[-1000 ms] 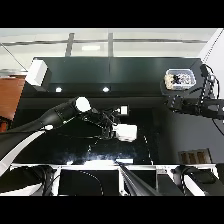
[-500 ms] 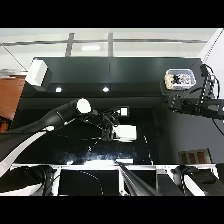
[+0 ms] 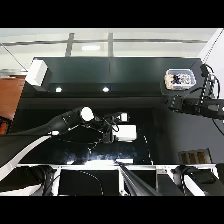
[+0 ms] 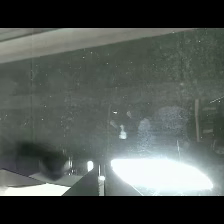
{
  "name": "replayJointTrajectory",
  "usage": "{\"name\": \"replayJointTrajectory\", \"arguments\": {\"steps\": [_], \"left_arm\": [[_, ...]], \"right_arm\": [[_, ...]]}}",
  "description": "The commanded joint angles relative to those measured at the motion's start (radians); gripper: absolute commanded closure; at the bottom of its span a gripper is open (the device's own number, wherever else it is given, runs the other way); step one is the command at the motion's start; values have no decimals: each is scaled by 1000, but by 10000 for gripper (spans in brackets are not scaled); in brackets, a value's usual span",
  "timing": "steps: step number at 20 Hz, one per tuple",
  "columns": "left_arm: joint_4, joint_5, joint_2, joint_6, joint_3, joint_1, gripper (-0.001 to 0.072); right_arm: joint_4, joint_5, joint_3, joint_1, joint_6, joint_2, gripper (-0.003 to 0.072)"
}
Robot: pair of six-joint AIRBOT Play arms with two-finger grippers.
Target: Fold the box and place the chain.
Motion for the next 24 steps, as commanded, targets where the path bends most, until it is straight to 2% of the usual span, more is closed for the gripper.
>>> {"name": "replayJointTrajectory", "arguments": {"steps": [1, 4, 7, 9, 12, 15, 18, 21, 24], "left_arm": [[13, 19, -2, -69, 7, -5, 302], [51, 18, 52, -148, 11, 68, 314], [98, 15, 125, -263, 11, 215, 315], [127, -12, 152, -388, 15, 364, 310], [219, -44, 150, -515, 45, 646, 310], [230, -62, 148, -558, 103, 929, 310], [230, -66, 134, -613, 156, 1140, 306], [296, -137, 92, -622, 187, 1242, 301], [477, -115, 72, -624, 187, 1268, 301]], "right_arm": [[1, 4, 0, 0, 1, 1, 631], [0, 5, 0, 0, 1, 1, 631], [0, 5, 0, 0, 1, 1, 631], [0, 5, 0, 0, 1, 1, 631], [0, 3, 0, 0, 1, 1, 631], [0, 2, 0, 0, 1, 1, 631], [1, 2, 0, 0, 1, 1, 631], [0, 1, 0, 0, 1, 1, 631], [1, 2, 0, 0, 1, 1, 631]]}}
